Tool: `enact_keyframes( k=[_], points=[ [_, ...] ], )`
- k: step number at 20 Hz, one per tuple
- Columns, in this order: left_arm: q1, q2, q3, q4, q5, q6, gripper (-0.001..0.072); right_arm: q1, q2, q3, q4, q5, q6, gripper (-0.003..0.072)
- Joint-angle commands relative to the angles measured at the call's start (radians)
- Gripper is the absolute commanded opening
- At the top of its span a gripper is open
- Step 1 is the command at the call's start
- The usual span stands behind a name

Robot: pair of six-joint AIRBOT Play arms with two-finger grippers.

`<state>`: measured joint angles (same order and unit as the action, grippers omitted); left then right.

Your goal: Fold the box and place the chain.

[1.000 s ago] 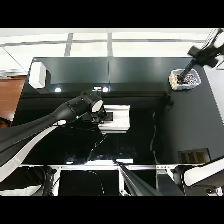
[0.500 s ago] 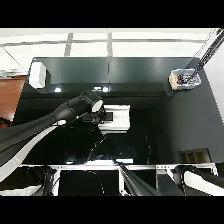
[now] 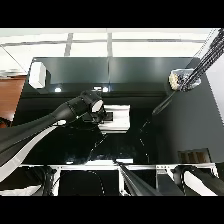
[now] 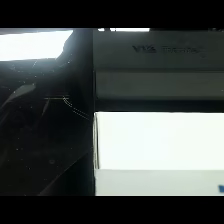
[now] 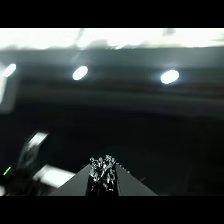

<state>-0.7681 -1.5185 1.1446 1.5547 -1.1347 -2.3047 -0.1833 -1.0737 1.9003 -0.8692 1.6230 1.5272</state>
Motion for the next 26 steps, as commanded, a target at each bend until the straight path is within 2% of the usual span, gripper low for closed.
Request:
enact_keyframes(
  k=[1,9,12,16,19,23,26],
  points=[
    [0.001,0.001,0.000,0.001,0.000,0.000,0.0031,0.052,0.011,0.000,0.095,0.081,-0.021,0.0015],
    [0.001,0.001,0.000,0.000,0.000,0.000,0.0031,0.292,0.011,-0.011,0.101,0.071,0.005,0.0015],
    [0.001,0.001,0.000,0.000,0.000,0.000,0.0031,0.384,0.011,-0.121,0.082,0.051,0.004,0.0015],
    [0.001,0.001,0.000,0.001,0.000,0.000,0.0031,0.445,0.010,-0.320,0.068,-0.092,-0.045,0.0014],
    [0.001,0.001,0.000,0.001,0.000,0.000,0.0031,0.447,0.009,-0.449,0.066,-0.149,-0.074,0.0015],
    [0.001,0.001,0.000,0.001,0.000,0.000,0.0031,0.447,0.009,-0.531,0.074,-0.166,-0.086,0.0015],
    [0.001,0.001,0.000,0.001,0.000,0.000,0.0031,0.447,0.009,-0.606,0.159,-0.244,-0.119,0.0015]
  ],
)
